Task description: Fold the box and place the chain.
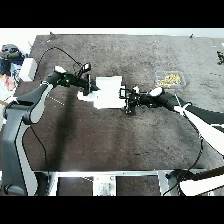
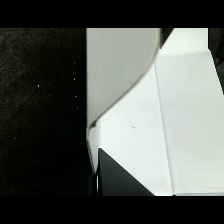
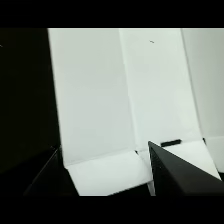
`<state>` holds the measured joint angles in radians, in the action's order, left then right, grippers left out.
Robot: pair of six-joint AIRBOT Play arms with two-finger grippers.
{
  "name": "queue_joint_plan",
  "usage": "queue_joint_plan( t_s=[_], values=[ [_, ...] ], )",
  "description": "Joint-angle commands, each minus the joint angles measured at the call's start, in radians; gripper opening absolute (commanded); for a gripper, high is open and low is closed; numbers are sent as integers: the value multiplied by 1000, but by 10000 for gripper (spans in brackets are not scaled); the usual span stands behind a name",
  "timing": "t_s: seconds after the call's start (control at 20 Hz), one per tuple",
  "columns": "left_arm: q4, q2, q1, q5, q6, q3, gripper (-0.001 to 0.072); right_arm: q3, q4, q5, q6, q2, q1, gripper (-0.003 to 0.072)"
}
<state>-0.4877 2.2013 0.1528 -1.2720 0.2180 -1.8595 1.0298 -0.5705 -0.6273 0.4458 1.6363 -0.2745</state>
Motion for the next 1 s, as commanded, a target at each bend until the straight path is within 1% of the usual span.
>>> queue_joint_plan(
  t_s=[0.0, 0.2, 0.4, 0.55, 0.7, 0.75, 0.85, 0.95],
  values=[
    [-1, 1, 0, 0, 0, 0, 12, 2, -9, 84, -39, -2, -7, 608],
    [-1, 1, 0, 0, 0, 0, 12, 5, -5, 81, -79, -58, -6, 605],
    [-1, 1, 0, 0, 0, 0, 12, 87, -6, 67, -92, -34, 2, 596],
    [-1, 1, 0, 0, 0, 0, 12, 192, -11, -51, -156, 30, 49, 598],
    [-1, 1, 0, 0, 0, 0, 12, 266, -27, -150, -161, 69, 79, 597],
    [-1, 1, 0, 0, 0, 0, 12, 290, -54, -174, -193, 80, 80, 597],
    [-1, 1, 0, 0, 0, 0, 12, 332, -117, -182, -238, 101, 80, 597],
    [-1, 1, 0, 0, 0, 0, 12, 370, -122, -197, -237, 127, 81, 597]
  ],
)
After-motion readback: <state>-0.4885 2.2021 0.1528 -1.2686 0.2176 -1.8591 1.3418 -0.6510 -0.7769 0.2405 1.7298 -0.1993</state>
